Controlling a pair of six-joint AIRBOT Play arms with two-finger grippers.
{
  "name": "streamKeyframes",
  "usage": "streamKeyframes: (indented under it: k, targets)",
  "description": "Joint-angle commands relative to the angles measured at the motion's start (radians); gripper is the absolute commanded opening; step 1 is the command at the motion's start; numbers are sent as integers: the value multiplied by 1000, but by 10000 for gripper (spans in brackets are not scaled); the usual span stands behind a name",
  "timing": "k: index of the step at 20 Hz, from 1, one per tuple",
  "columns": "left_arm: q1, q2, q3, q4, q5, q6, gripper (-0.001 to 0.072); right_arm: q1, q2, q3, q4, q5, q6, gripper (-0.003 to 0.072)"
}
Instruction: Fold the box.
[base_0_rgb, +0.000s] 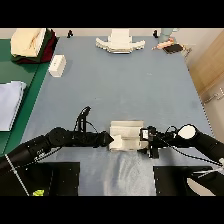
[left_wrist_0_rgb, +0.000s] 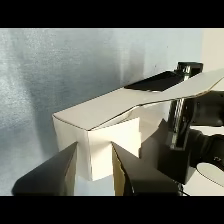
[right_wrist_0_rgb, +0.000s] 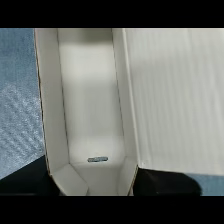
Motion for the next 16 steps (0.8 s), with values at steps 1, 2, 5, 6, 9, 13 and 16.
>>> streamKeyframes:
  k: [1,2,5,6,9,13,16]
  targets:
    - [-22,-1,34,79,-38,-95,257,1,0,0,0,0,0,497]
    - [-44,-2,63,174,-38,-180,245,1,0,0,0,0,0,496]
    - [-95,-30,150,566,-143,-567,245,1,0,0,0,0,0,497]
    - [-114,-49,177,646,-180,-648,245,1,1,0,0,0,0,497]
    - [-187,-148,260,723,-198,-731,245,1,0,0,0,0,0,497]
    - [-260,-287,412,895,-344,-867,245,1,0,0,0,0,0,497]
    - [-310,-364,528,1014,-434,-944,245,1,0,0,0,0,0,497]
